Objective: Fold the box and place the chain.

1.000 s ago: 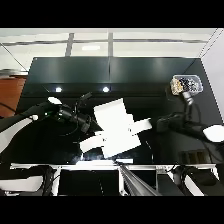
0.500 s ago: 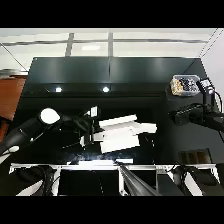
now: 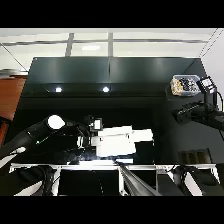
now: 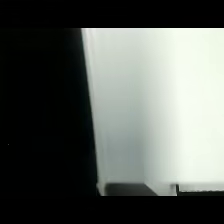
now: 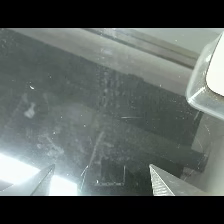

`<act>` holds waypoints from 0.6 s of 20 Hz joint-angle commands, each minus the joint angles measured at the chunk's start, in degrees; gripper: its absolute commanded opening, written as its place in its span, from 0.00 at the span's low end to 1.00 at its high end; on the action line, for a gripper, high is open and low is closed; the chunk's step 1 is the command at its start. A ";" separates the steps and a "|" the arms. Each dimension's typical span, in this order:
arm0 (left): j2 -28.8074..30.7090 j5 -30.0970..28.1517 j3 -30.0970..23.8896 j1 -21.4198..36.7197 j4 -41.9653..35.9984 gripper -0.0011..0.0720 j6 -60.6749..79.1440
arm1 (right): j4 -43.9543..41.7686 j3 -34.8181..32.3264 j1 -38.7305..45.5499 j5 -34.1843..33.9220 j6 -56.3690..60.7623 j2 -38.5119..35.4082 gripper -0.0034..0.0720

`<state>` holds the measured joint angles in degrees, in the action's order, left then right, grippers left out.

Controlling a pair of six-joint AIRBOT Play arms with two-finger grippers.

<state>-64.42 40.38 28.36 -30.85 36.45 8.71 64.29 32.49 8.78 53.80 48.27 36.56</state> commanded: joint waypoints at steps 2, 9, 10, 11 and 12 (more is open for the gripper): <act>-2.32 -6.82 -0.11 -0.09 0.39 0.05 1.38 | -0.20 -0.02 0.00 -0.07 -0.13 0.04 0.98; -2.62 -6.38 -0.11 -0.11 0.42 0.05 1.38 | -12.04 -0.68 -1.84 0.07 -10.78 0.15 0.98; -2.95 -5.51 -0.11 -0.09 0.44 0.05 1.38 | -12.85 -1.27 -3.56 1.01 -14.38 0.20 0.98; -3.41 -5.11 -0.11 -0.09 0.46 0.05 1.38 | -14.08 -2.19 -5.99 1.38 -17.79 0.31 0.98; -3.82 -4.98 -0.11 -0.11 0.44 0.05 1.38 | -15.34 -3.37 -8.50 1.07 -20.37 0.52 0.98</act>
